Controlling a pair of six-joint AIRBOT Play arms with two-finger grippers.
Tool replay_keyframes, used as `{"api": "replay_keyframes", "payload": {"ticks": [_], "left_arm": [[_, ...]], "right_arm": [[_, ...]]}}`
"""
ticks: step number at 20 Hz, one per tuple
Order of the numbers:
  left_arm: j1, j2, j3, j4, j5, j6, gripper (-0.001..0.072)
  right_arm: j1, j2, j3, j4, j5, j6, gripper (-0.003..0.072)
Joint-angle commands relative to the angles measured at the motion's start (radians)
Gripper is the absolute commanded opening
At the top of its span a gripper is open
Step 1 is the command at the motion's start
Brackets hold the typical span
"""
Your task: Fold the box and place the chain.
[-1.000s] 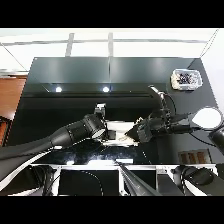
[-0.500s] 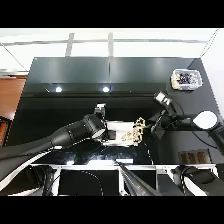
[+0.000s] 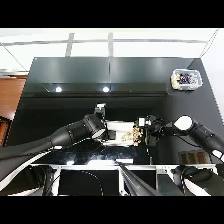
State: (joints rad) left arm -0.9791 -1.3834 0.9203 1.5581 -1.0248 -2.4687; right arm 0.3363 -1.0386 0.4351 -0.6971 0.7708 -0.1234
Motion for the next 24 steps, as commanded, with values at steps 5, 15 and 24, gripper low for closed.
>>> {"api": "replay_keyframes", "payload": {"ticks": [5, 15, 24], "left_arm": [[0.000, -0.001, 0.000, 0.000, 0.001, 0.000, 0.0030], [0.000, -0.001, 0.000, 0.000, 0.000, 0.000, 0.0029], [0.000, -0.001, 0.000, 0.000, 0.001, 0.000, 0.0030]], "right_arm": [[0.013, -0.077, -0.003, 0.088, -0.035, -0.153, 0.0634], [0.012, -0.044, 0.008, -0.010, -0.008, 0.108, 0.0015], [-0.027, 0.301, 0.174, -0.216, 0.269, 0.734, 0.0012]]}}
